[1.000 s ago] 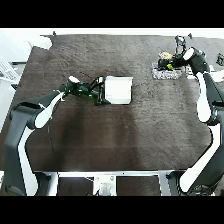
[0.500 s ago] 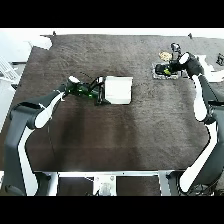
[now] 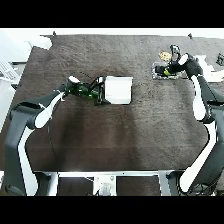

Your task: Fold the box and place the chain.

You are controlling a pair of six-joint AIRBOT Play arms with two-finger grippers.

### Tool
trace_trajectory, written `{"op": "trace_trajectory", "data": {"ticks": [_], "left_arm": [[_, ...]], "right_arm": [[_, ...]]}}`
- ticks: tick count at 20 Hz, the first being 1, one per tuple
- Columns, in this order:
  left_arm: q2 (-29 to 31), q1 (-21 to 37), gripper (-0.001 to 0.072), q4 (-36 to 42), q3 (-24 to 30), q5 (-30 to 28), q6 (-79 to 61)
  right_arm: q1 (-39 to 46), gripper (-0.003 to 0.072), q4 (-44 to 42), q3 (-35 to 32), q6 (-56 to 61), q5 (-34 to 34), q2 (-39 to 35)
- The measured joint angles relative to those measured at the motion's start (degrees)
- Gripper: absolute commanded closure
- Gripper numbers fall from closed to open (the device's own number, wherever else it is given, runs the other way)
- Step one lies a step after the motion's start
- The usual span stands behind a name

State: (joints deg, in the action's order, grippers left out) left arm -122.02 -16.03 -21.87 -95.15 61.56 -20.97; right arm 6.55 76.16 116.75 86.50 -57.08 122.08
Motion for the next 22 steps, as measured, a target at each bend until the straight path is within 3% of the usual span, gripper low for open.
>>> {"op": "trace_trajectory", "data": {"ticks": [15,22], "left_arm": [[0.0,0.0,0.0359,0.0,0.0,0.0,0.0],[0.0,0.0,0.0359,0.0,0.0,0.0,0.0]], "right_arm": [[-0.3,0.0678,2.5,0.6,0.1,-1.5,-9.2],[-3.6,0.0679,3.4,0.6,-1.4,-5.5,-23.8]]}}
